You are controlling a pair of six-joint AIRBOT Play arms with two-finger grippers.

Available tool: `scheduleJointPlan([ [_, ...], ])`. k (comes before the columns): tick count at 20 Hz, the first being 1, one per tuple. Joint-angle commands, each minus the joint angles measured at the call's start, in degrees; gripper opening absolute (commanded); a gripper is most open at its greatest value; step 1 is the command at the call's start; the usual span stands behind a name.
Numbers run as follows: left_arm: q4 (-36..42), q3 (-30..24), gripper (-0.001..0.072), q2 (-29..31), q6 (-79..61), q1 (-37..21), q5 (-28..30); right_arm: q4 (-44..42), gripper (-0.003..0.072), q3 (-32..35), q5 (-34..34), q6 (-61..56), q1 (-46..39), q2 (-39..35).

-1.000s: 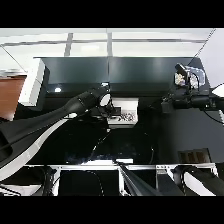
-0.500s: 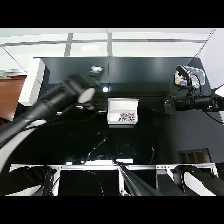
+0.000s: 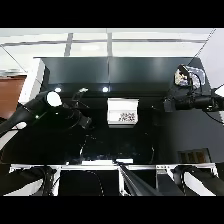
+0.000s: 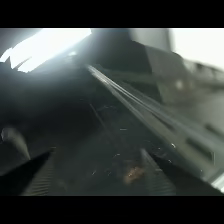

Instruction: Fold the box and place the chain.

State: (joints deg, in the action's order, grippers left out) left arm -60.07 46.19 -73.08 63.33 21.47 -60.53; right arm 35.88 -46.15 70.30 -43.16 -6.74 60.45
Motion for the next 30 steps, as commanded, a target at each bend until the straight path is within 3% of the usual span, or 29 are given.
scheduleJointPlan([
  [1, 8.09, -2.38, 0.0708, -1.75, -37.05, 0.81, 3.32, 0.02, 0.0365, 0.04, -1.16, -1.51, -0.02, -0.02],
  [4, 8.31, -1.77, 0.0707, -1.77, -60.3, 2.4, 5.51, 0.2, 0.0365, 0.02, -1.29, -2.54, 0.0, -0.02],
  [6, 13.64, -1.49, 0.0707, -3.26, -66.42, 0.2, 8.2, 0.2, 0.0365, 0.04, -1.46, -2.73, 0.07, -0.02],
  [8, 16.59, 0.07, 0.0708, -5.29, -69.57, -3.17, 6.78, 0.22, 0.0366, 0.04, -1.77, -2.73, 0.07, -0.02],
  [11, 22.12, 3.02, 0.0708, -7.93, -72.3, -4.98, 4.35, 0.2, 0.0365, 0.04, -1.77, -2.73, 0.09, -0.02],
  [16, 20.24, 7.72, 0.0707, -13.11, -72.94, -2.23, 3.37, 0.22, 0.0365, 0.04, -2.29, -2.73, 0.07, -0.02],
  [21, 21.75, 7.91, 0.0708, -16.39, -70.25, 0.92, 4.87, 0.33, 0.0365, 0.04, -2.47, -2.71, 0.07, -0.02],
  [30, 23.02, 8.35, 0.0707, -16.33, -69.92, 2.49, 5.27, 0.39, 0.0365, 0.04, -2.45, -2.67, 0.09, -0.02],
])
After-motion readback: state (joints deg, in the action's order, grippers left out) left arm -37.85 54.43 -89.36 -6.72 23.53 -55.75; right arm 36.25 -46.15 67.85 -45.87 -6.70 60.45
